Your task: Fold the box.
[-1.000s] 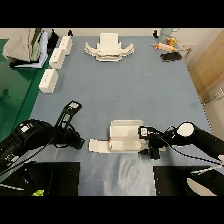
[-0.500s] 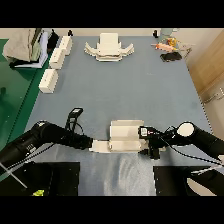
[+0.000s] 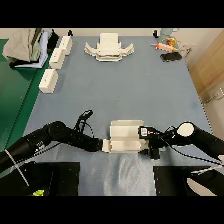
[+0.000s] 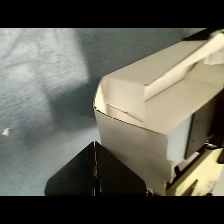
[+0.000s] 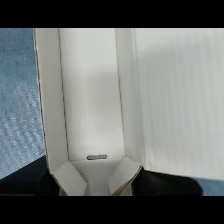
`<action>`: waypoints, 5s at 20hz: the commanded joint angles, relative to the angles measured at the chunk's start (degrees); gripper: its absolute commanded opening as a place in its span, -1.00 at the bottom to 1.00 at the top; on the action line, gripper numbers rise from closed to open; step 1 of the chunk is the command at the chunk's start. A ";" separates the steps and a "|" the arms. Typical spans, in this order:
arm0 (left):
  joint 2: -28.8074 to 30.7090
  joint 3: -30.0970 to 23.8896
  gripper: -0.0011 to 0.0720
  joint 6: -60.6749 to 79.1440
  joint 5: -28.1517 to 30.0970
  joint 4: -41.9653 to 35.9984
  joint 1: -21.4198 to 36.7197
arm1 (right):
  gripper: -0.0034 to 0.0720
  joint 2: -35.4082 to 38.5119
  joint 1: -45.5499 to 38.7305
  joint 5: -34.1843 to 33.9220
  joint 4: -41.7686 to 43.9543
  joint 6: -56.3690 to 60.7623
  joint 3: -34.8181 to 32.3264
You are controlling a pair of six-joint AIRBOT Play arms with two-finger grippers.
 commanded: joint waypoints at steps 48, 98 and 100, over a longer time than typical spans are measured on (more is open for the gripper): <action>-17.35 25.00 0.14 -66.12 -6.88 37.24 -26.18 | 0.55 0.04 0.02 0.02 0.00 0.00 0.04; -33.33 36.87 -0.20 -69.77 -18.64 47.47 -29.27 | 0.55 0.04 0.02 0.02 0.00 0.02 0.04; -33.77 36.87 -0.22 -69.40 -15.61 47.36 -29.27 | 0.55 0.04 0.02 0.02 0.00 0.02 0.04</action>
